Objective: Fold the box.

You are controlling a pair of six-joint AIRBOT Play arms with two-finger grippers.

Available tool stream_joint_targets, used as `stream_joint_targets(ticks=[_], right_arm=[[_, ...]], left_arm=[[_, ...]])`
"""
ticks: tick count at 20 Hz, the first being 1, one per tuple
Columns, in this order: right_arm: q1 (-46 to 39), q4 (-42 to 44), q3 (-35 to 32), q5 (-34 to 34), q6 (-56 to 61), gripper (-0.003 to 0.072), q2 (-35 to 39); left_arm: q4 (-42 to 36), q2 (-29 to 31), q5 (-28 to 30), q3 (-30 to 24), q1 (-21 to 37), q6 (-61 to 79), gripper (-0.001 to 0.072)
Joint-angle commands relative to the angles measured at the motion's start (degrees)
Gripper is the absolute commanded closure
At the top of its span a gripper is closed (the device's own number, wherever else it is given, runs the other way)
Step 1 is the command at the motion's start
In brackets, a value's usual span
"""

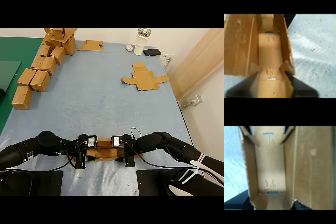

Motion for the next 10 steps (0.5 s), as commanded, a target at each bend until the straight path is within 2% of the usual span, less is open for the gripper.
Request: stream_joint_targets(ticks=[1, 2, 5, 10], right_arm=[[0.04, 0.02, 0.0, 0.0, 0.0, 0.0179, 0.0], [0.04, 0.02, 0.0, 0.0, 0.0, 0.0179, 0.0], [0.04, 0.02, 0.0, -0.02, 0.0, 0.0179, 0.0], [0.04, 0.02, 0.0, -0.02, 0.0, 0.0179, 0.0]], left_arm=[[4.7, 0.92, 0.98, 0.15, 0.07, -5.33, 0.0696], [8.76, 1.84, 2.16, 0.15, 0.11, -11.17, 0.0697], [29.42, 7.98, 3.54, 0.24, 0.17, -36.39, 0.0697], [47.43, 25.53, 1.51, 0.22, 0.22, -83.06, 0.0697]])
